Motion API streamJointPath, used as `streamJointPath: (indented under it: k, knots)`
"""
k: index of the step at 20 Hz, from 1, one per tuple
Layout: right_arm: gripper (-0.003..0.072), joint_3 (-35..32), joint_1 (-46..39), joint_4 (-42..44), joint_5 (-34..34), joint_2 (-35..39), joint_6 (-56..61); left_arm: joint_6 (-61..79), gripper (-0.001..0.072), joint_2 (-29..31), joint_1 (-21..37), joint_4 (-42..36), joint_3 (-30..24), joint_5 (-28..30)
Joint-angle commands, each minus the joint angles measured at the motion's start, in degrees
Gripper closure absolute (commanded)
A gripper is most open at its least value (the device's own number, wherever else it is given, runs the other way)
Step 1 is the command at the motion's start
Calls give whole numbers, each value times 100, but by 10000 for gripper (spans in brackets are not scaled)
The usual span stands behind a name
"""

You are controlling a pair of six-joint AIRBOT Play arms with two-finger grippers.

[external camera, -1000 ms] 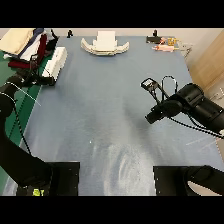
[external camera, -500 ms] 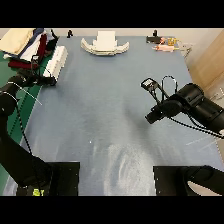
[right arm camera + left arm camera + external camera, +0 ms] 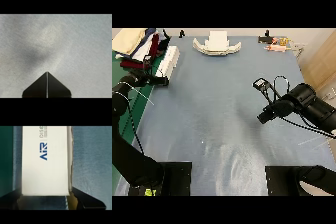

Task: Fold the box.

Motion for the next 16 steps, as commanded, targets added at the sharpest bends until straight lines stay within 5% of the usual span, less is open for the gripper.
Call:
streamJointPath:
  k: [1,6,11,12,13,14,16]
  knots:
    - [680,4,-2,2,4,-2,0,-46,11,197,105,173,7,-505]
    - [680,4,-2,2,2,-2,0,-748,12,990,448,1102,7,-1729]
    - [680,4,-2,2,2,0,0,-1049,14,1954,573,1113,7,-2962]
    - [680,4,-2,2,2,0,0,-1078,121,2114,555,1032,7,-3163]
    - [680,4,-2,2,4,0,0,-1189,457,2280,535,911,7,-3447]
    - [680,4,-2,2,2,0,0,-1241,698,2437,503,765,7,-3755]
    - [680,4,-2,2,4,-2,0,-1388,699,2684,367,433,7,-4151]
